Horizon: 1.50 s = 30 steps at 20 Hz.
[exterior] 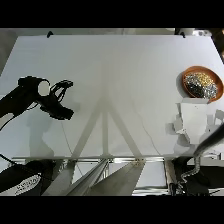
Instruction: Fold the box and place the chain.
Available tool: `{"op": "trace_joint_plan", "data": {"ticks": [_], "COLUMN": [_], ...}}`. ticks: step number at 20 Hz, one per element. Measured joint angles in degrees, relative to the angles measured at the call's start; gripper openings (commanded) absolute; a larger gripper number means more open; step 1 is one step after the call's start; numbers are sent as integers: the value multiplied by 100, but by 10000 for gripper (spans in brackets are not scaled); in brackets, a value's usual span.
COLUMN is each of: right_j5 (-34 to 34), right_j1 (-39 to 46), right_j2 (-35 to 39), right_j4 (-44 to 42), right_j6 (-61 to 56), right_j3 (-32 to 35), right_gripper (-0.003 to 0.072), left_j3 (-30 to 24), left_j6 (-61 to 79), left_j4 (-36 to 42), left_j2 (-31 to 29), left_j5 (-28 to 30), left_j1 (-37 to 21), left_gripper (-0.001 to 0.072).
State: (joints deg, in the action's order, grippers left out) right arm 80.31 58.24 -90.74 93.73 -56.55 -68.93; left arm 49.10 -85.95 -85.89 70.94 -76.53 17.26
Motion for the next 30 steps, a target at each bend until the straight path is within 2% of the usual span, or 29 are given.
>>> {"op": "trace_joint_plan", "data": {"ticks": [4,5,7,9,13,19,24,30], "right_j5": [87,105,164,313,719,970,820,-299], "right_j1": [-4,-4,-4,-7,-101,-1047,-2699,-4859], "right_j2": [-81,-90,-101,-105,-52,584,1143,1943], "right_j4": [-293,-337,-459,-601,-839,-2074,-3211,-4378], "right_j6": [393,444,522,560,699,1161,1274,1121], "right_j3": [-4,-4,-4,-4,-4,26,439,1484], "right_gripper": [452,392,115,24,20,19,19,19], "left_j3": [0,0,0,0,0,0,0,0], "left_j6": [2,2,2,2,2,2,2,2], "left_j4": [0,0,0,0,0,0,0,0], "left_j2": [0,0,0,0,0,0,0,0], "left_j5": [0,0,0,0,0,0,0,0], "left_j1": [0,0,0,0,0,0,0,0], "left_gripper": [13,13,13,13,13,13,13,13]}}
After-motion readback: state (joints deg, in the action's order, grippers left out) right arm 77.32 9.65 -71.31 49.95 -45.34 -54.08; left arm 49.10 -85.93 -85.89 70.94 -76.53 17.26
